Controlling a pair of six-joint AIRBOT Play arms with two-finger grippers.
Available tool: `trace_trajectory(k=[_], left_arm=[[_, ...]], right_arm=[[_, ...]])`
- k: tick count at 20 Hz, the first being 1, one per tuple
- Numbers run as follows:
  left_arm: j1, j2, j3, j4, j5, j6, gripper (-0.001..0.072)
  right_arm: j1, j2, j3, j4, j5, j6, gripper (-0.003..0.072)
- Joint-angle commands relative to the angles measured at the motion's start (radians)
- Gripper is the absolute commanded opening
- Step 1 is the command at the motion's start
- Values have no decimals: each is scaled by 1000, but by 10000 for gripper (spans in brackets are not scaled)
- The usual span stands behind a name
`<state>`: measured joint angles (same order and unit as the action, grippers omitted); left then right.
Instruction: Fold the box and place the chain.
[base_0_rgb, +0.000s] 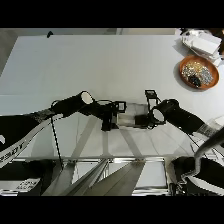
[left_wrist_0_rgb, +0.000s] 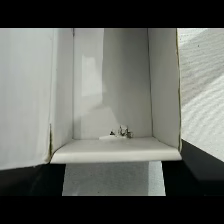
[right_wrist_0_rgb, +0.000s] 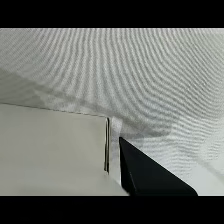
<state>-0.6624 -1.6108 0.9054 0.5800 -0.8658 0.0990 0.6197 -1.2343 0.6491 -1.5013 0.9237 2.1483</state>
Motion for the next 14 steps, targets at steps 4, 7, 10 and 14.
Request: trace_trajectory(k=[4,7,10,14], left_arm=[[0,0,1,-4,1,-2,134],[0,0,1,-3,-1,-2,134],[0,0,1,-3,-2,-2,134],[0,0,1,-3,-2,-2,134]], right_arm=[[-8,112,6,-7,-46,-64,324],[-31,180,10,-15,1,-110,416],[-81,270,12,-21,93,-197,416],[-254,349,66,-91,185,-356,391]])
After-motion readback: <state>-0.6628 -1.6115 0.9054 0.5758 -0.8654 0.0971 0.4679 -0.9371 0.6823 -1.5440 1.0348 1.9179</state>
